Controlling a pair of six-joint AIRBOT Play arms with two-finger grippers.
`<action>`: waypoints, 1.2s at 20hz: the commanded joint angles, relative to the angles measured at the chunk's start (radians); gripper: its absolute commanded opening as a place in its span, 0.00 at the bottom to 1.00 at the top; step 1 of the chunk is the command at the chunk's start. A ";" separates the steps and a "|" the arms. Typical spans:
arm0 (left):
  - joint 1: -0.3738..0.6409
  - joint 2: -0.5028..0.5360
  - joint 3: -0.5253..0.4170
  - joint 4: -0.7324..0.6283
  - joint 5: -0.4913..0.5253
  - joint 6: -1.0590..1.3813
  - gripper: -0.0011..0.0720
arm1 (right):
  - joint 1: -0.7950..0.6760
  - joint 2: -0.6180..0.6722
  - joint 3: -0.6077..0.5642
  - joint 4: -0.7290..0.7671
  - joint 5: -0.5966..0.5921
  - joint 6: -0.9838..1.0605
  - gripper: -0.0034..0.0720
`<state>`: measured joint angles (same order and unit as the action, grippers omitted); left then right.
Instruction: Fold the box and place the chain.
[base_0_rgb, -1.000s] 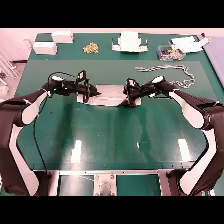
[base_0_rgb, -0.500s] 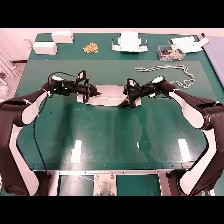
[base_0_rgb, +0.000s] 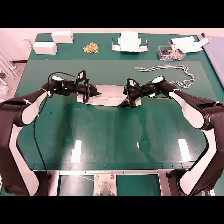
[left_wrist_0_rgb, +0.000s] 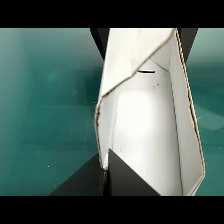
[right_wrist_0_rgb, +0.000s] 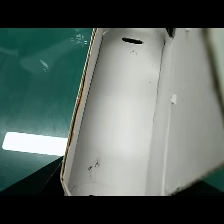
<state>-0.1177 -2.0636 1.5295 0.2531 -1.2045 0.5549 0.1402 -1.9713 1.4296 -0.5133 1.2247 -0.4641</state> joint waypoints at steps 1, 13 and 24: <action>0.001 -0.001 0.000 0.000 0.000 0.000 0.04 | 0.000 0.000 0.000 0.000 0.000 0.000 0.80; 0.003 0.027 0.045 -0.096 -0.007 -0.008 0.70 | 0.000 0.000 0.000 0.000 0.000 0.000 0.80; 0.144 0.061 0.066 -0.239 -0.272 -0.056 0.70 | 0.000 0.000 0.000 0.000 0.000 0.000 0.80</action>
<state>-0.0124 -2.0071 1.5932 0.0761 -1.3743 0.5014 0.1406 -1.9720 1.4292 -0.5167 1.2263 -0.4648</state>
